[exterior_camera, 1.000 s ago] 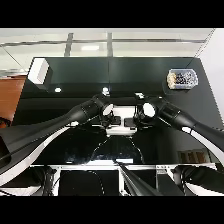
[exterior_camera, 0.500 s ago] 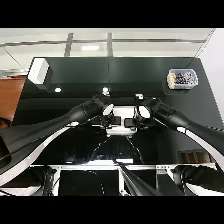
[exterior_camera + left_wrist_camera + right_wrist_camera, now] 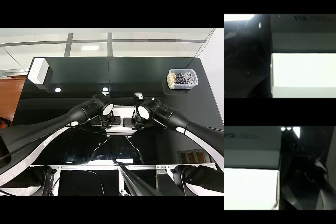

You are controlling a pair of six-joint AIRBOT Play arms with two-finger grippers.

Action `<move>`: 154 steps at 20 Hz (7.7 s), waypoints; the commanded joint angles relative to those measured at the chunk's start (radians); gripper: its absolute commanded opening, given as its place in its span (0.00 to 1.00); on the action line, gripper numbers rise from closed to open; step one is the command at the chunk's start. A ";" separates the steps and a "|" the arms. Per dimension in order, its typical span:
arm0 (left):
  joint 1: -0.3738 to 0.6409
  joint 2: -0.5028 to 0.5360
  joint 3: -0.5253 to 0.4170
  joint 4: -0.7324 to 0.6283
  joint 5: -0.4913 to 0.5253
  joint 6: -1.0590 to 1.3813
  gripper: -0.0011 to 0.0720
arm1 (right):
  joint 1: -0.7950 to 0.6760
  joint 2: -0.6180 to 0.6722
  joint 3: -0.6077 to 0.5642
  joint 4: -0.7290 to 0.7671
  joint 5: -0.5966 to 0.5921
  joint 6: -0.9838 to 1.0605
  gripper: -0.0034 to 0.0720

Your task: Fold the box and place the chain.

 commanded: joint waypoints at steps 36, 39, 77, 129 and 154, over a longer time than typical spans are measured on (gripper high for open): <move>0.000 0.000 0.000 0.001 0.003 0.000 0.05 | -0.494 0.203 -0.018 -0.531 -0.375 -0.039 1.00; 0.000 0.000 0.000 0.001 0.001 0.000 0.05 | -0.651 0.063 0.129 -0.446 -0.365 -0.060 1.00; 0.000 0.000 0.000 0.000 0.002 0.000 0.05 | -0.821 0.289 0.755 0.320 0.396 -0.793 0.06; 0.000 0.000 0.000 0.000 -0.001 0.000 0.05 | -0.434 0.330 0.495 0.677 0.340 -0.766 0.06; 0.000 0.000 0.000 0.001 0.003 0.000 0.05 | -0.433 0.330 0.746 0.668 0.465 -0.761 0.06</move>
